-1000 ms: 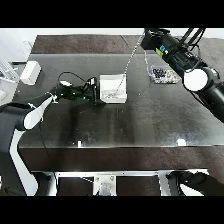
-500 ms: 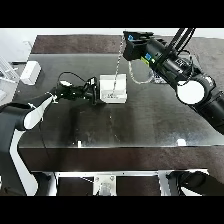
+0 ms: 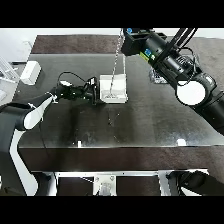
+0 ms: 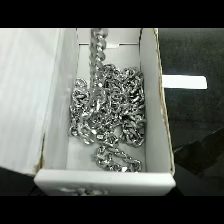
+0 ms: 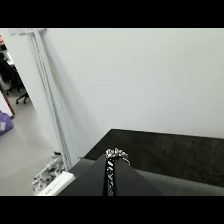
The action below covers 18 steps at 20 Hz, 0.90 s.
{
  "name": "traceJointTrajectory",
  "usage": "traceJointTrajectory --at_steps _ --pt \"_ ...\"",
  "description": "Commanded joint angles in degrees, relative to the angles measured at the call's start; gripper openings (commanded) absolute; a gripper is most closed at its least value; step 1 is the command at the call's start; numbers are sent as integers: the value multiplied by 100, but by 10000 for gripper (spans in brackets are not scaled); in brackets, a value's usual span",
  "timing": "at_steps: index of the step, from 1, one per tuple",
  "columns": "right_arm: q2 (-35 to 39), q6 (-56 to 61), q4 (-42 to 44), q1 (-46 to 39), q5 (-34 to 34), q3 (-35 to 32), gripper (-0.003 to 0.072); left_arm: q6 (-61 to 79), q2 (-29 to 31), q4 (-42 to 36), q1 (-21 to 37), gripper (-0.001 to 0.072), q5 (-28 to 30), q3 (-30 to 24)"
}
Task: Fold the box and place the chain.
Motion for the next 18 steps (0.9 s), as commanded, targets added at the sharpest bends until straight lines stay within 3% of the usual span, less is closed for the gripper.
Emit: traceJointTrajectory --at_steps 1,4,9,18 --pt "0 -20 -9 24 -599 87 8 0 2 0 2 535 0 2" --pt "0 -17 -107 39 -1130 221 8 0 2 0 2 535 0 2" --pt "-42 -17 -201 46 -1445 466 8 0 2 0 2 536 0 2" --pt "-935 -13 -623 125 -1528 1781 6 0 2 0 2 536 0 2"
